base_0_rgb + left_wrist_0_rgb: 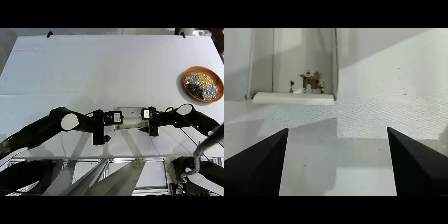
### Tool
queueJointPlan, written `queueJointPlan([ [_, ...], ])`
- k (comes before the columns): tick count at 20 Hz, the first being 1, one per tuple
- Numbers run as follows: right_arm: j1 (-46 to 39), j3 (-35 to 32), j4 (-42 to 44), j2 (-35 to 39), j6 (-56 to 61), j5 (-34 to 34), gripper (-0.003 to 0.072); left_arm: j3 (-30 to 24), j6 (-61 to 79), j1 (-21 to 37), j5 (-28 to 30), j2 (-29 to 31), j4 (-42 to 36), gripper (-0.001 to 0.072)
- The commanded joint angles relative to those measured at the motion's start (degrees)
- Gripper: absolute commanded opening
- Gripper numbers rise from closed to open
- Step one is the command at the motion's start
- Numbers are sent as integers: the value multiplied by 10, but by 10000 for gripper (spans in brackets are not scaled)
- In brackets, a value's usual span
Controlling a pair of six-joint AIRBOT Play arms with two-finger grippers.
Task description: Fold the box and place the chain.
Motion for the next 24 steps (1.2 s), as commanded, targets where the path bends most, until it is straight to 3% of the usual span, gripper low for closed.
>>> queueJointPlan([
  [1, 0, 0, 0, 0, 0, 0, 469, -11, 77, 34, 24, -60, -51, 699],
  [5, 0, 0, 0, 0, 0, 0, 469, -11, 105, 43, 52, -110, -88, 706],
  [12, 0, 0, 0, 0, 0, 0, 469, -10, 238, 64, 84, -133, -173, 711],
  [17, 0, 0, 0, 0, 0, 0, 469, -10, 302, 83, 74, -133, -228, 711],
  [24, 0, 0, 0, 0, 0, 0, 469, -10, 334, 81, 43, -133, -233, 711],
])
